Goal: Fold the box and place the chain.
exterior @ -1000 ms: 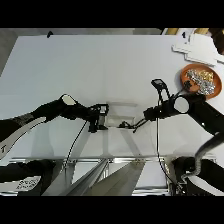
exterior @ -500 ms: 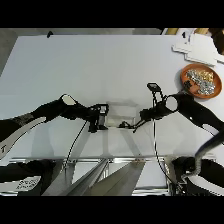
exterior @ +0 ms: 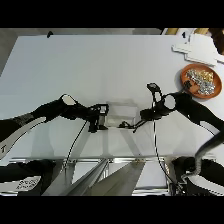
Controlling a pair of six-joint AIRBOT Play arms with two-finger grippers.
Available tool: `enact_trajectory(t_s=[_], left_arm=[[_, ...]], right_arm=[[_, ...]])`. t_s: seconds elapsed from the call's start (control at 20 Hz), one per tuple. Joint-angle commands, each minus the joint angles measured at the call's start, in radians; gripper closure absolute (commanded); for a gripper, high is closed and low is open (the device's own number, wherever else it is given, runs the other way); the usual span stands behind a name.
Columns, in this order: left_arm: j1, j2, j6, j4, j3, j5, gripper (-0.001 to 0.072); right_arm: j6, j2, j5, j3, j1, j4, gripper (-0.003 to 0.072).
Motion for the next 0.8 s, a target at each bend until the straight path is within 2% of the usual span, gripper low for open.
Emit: enact_trajectory(t_s=[0.0, 0.1, 0.15, 0.35, 0.65, 0.75], left_arm=[[0.0, 0.001, 0.0, 0.0, 0.001, 0.0, 0.0557], [0.0, 0.001, 0.0, 0.0, 0.001, 0.0, 0.0557], [0.0, 0.001, 0.0, 0.0, 0.001, 0.0, 0.0557], [0.0, 0.001, 0.0, 0.0, 0.001, 0.0, 0.0557], [0.0, 0.001, 0.0, 0.0, 0.001, 0.0, 0.0557], [0.0, 0.001, 0.0, 0.0, 0.001, 0.0, 0.0557]], right_arm=[[-0.009, 0.014, 0.015, -0.001, 0.001, -0.025, 0.0531], [-0.006, 0.041, 0.003, -0.001, 0.0, -0.076, 0.06], [0.013, 0.05, -0.005, -0.001, 0.0, -0.113, 0.0603], [0.037, 0.055, -0.036, -0.001, -0.006, -0.17, 0.0565], [0.03, 0.056, -0.051, -0.001, -0.092, -0.171, 0.0564], [0.029, 0.056, -0.024, -0.001, -0.128, -0.17, 0.0515]])
